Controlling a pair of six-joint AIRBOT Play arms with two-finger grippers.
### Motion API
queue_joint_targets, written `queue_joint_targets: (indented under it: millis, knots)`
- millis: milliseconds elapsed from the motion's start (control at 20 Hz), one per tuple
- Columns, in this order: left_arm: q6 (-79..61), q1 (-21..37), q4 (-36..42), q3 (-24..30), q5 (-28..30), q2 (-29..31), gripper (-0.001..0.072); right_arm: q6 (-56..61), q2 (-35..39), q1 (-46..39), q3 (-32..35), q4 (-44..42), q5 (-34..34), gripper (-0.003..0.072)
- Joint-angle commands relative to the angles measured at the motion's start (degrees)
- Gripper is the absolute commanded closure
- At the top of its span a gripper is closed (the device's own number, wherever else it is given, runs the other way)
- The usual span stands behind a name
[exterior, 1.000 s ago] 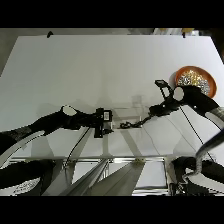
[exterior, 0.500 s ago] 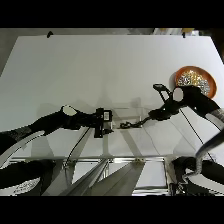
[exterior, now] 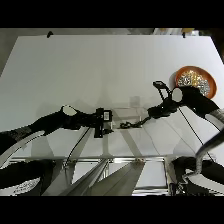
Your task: Fold the box and place the chain.
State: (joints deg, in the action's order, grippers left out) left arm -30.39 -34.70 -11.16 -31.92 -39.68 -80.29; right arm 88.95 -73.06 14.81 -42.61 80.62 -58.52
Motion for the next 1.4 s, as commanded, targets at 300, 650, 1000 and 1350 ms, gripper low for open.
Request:
queue_joint_targets:
  millis: [300, 650, 1000, 1350]
  knots:
    - [-0.02, -0.02, -0.02, 0.00, 0.02, 0.02, 0.0567, 1.29, -0.81, 0.07, -0.07, 0.15, 3.26, 0.0511]
    - [-0.02, -0.04, -0.02, 0.00, 0.00, 0.02, 0.0567, 0.48, -0.74, 0.07, -0.07, 0.15, 0.46, 0.0667]
    - [-0.02, -0.02, -0.02, 0.00, 0.02, 0.02, 0.0567, -2.49, 6.03, 0.07, -0.07, 0.11, -4.37, 0.0668]
    - [-0.02, -0.02, -0.02, 0.00, 0.00, 0.02, 0.0567, -13.35, 22.69, 0.09, -0.07, -13.86, -8.83, 0.0668]
